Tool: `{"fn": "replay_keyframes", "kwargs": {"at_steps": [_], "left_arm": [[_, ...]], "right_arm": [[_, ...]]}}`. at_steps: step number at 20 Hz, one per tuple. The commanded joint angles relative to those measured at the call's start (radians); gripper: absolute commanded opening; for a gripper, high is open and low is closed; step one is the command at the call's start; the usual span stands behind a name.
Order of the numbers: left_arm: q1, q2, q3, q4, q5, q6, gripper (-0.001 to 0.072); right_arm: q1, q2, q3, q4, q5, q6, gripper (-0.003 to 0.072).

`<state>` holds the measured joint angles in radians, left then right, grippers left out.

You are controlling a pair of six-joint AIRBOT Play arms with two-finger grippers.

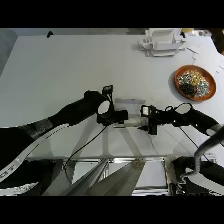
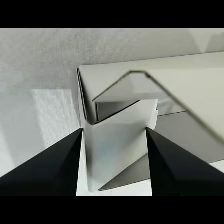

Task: Fold the box and place the chain.

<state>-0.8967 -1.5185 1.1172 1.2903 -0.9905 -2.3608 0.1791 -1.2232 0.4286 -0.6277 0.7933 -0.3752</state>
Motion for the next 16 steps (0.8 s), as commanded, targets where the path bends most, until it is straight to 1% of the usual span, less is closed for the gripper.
{"fn": "replay_keyframes", "kwargs": {"at_steps": [1,8,9,11,16], "left_arm": [[-0.022,-0.042,0.050,0.030,-0.048,-0.027,0.0412],[-0.029,-0.101,0.136,0.081,-0.137,-0.053,0.0407],[-0.029,-0.106,0.149,0.098,-0.151,-0.056,0.0375],[-0.029,-0.114,0.176,0.139,-0.185,-0.086,0.0369],[-0.030,-0.135,0.192,0.150,-0.196,-0.113,0.0370]], "right_arm": [[0.000,0.001,0.000,0.000,0.001,0.000,0.0310],[0.000,0.001,0.000,0.000,0.000,0.000,0.0310],[0.000,0.001,0.000,0.000,0.000,0.000,0.0310],[0.000,0.001,0.000,0.000,0.000,0.000,0.0310],[0.000,0.001,0.000,0.000,0.000,0.000,0.0310]]}}
